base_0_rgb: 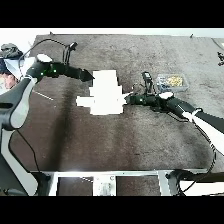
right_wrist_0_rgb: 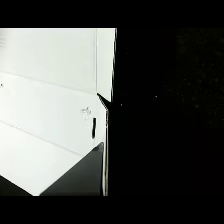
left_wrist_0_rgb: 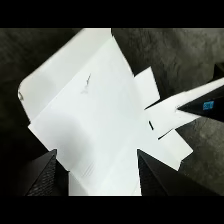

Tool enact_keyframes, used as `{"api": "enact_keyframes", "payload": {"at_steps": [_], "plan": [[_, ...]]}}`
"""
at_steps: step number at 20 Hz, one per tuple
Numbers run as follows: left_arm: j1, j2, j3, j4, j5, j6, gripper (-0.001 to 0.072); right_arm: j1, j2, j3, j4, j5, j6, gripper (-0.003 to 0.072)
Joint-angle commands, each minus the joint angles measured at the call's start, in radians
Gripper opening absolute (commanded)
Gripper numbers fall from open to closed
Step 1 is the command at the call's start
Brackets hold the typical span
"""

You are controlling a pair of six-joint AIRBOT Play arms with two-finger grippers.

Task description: Fold the box and place the chain.

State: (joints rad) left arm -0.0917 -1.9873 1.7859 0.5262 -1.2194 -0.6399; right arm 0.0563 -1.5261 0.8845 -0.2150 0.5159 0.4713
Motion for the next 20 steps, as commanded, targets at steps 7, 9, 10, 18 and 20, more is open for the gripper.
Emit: {"api": "enact_keyframes", "payload": {"at_steps": [7,9,10,18,20], "plan": [[-0.005,-0.135,0.09,0.032,-0.082,-0.051,0.0536,-0.003,0.0,0.0,-0.002,-0.008,0.0,-0.001],[-0.007,-0.155,0.09,-0.015,-0.122,-0.05,0.0536,-0.003,0.0,0.0,-0.002,-0.008,0.0,-0.0011],[-0.011,-0.166,0.09,-0.019,-0.14,-0.05,0.0536,-0.003,0.0,0.0,-0.002,-0.008,0.0,-0.001],[-0.037,-0.205,0.09,-0.055,-0.208,-0.014,0.0465,-0.004,0.0,0.0,-0.007,-0.008,0.0,-0.001],[-0.037,-0.205,0.09,-0.056,-0.212,-0.013,0.0345,-0.004,0.0,0.0,-0.031,-0.008,0.0,-0.001]]}}
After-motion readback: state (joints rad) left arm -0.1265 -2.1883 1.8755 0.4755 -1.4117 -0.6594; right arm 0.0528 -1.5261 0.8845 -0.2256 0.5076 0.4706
